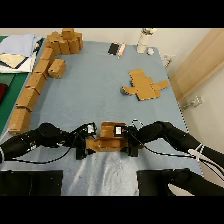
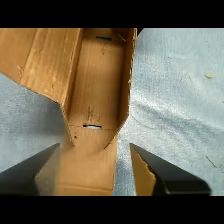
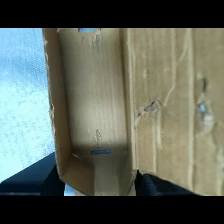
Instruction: Fold the box.
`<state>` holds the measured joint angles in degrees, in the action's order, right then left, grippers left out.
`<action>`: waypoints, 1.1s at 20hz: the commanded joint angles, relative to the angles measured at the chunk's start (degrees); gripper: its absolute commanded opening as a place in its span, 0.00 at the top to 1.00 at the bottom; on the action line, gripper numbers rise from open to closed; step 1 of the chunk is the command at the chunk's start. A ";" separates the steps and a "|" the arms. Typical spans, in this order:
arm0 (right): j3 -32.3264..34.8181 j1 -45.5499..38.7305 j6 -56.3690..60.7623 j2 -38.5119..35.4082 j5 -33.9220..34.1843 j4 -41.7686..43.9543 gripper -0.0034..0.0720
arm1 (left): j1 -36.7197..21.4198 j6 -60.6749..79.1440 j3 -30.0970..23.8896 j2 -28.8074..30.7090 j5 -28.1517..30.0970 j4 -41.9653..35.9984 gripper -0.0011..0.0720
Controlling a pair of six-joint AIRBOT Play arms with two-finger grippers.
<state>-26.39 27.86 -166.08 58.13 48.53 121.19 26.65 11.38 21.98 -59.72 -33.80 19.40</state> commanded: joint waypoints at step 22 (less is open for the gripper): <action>0.04 0.00 0.00 0.02 0.00 0.02 0.37 | -0.85 -9.44 0.57 -0.24 -1.53 11.43 0.30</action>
<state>-26.39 27.86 -166.08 58.13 48.56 121.19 26.50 5.74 22.50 -60.86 -34.81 26.68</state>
